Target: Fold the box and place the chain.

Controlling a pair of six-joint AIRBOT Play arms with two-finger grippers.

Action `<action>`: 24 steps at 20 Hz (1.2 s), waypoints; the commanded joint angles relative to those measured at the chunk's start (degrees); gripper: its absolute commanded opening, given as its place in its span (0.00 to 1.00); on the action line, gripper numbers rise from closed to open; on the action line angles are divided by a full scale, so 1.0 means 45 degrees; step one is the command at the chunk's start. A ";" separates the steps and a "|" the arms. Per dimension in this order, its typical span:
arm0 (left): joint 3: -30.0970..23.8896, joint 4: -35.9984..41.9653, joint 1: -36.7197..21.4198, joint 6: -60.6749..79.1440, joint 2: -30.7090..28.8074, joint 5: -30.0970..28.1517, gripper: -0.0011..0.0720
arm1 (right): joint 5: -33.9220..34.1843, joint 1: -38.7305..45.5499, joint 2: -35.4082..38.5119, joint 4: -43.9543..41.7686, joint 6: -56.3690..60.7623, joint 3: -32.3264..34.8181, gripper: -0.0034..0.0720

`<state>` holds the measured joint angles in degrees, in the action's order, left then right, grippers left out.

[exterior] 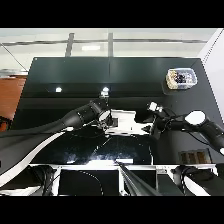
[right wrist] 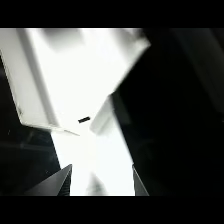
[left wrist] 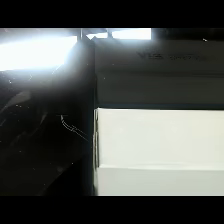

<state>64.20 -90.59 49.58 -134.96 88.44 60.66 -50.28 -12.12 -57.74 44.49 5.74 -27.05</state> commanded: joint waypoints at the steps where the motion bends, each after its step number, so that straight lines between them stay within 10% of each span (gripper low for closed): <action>1: 0.0015 0.0000 0.0005 -0.0010 0.0010 0.0015 0.05 | 0.1418 -0.1355 -0.1001 0.0063 -0.1103 0.0019 0.64; 24: 0.0015 0.0049 0.0005 -0.0015 0.0010 -0.0034 0.05 | 0.2006 -0.2312 -0.1559 -0.3842 -0.3031 0.0015 0.49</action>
<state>64.20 -90.59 49.58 -134.98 88.44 60.71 -41.52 -22.48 -64.42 28.60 -7.81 -27.00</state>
